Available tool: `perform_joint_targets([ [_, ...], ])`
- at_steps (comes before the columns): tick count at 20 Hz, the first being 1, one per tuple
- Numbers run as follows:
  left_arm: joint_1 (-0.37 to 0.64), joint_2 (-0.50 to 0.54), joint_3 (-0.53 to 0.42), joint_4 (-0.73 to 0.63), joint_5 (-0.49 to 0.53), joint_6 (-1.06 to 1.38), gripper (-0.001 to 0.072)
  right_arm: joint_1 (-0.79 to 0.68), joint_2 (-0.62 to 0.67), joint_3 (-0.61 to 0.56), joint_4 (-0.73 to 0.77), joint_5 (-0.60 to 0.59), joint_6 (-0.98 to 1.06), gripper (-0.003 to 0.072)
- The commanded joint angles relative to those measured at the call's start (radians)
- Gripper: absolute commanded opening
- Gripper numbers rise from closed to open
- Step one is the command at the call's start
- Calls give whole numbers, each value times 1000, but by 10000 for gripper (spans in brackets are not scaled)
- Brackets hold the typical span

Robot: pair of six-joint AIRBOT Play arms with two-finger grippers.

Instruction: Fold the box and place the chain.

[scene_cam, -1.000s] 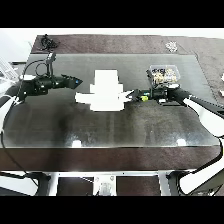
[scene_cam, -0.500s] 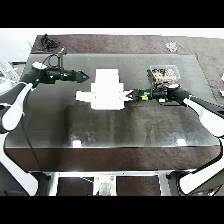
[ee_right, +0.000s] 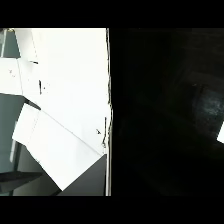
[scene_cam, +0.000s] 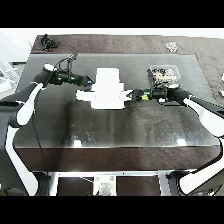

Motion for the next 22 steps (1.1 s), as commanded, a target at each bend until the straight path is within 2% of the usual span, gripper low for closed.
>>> perform_joint_targets([
  [1,-6,-16,9,-2,-9,5,537,0,0,0,-1,1,-1,10],
  [5,-21,-16,9,-53,-111,27,538,0,0,0,-1,2,-1,10],
  [11,-33,-17,47,-37,-51,26,538,0,0,0,-1,5,-4,10],
  [15,-55,-18,57,-35,-79,26,537,0,0,0,-1,5,-4,10],
  [22,-58,-29,58,23,-61,5,536,0,0,0,-1,5,-5,11],
])
